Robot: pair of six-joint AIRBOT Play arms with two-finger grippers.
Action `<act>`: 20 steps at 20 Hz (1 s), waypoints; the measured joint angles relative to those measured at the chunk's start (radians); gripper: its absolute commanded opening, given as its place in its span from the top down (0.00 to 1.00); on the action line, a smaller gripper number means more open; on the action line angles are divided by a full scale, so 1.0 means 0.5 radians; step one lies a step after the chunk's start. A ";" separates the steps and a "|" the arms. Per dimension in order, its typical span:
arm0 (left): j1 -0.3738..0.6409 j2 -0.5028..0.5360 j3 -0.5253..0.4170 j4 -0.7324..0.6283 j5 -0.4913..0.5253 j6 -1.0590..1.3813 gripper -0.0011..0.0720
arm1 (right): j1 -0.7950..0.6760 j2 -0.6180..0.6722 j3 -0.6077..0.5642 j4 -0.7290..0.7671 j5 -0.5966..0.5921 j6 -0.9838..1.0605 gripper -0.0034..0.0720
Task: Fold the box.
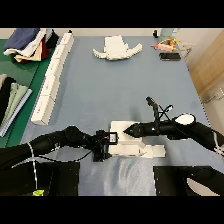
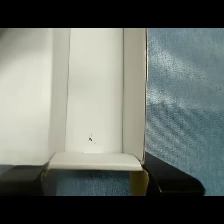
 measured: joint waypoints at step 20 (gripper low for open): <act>0.000 0.000 0.000 -0.001 0.005 -0.001 0.31 | 0.002 1.015 -0.020 -1.581 0.813 -0.108 0.09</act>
